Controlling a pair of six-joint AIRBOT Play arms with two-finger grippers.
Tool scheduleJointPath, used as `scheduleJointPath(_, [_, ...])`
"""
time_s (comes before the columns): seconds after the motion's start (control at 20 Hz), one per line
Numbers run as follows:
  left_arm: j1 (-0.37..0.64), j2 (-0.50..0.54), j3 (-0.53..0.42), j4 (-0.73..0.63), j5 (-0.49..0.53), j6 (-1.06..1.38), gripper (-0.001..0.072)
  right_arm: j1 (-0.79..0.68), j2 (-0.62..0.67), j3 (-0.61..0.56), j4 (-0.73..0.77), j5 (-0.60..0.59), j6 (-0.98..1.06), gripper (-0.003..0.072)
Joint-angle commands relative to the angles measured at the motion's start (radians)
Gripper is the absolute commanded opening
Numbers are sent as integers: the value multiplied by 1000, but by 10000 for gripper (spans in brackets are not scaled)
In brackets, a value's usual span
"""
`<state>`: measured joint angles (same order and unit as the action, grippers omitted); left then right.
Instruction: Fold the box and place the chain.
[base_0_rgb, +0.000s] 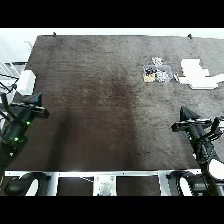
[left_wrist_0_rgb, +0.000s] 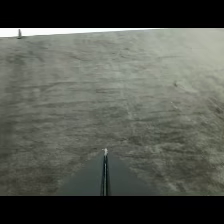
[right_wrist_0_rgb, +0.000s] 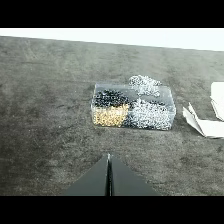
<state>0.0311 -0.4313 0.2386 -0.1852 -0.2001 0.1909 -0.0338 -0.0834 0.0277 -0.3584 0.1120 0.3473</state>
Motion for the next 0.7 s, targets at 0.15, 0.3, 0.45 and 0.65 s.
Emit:
scheduleJointPath(0.15, [-59, 2, -17, -1, -54, 34, 20, 0, 0, 0, 0, 0, 0, 11])
scheduleJointPath(0.3, [-59, 2, -16, -1, -47, 34, 21, 0, 0, 0, 0, 0, 0, 12])
scheduleJointPath(0.45, [-59, 2, -16, -1, -47, 34, 21, 0, 0, 0, 0, 0, 0, 11])
scheduleJointPath(0.65, [-59, 2, -16, -1, -47, 34, 21, 0, 0, 0, 0, 0, 0, 11])
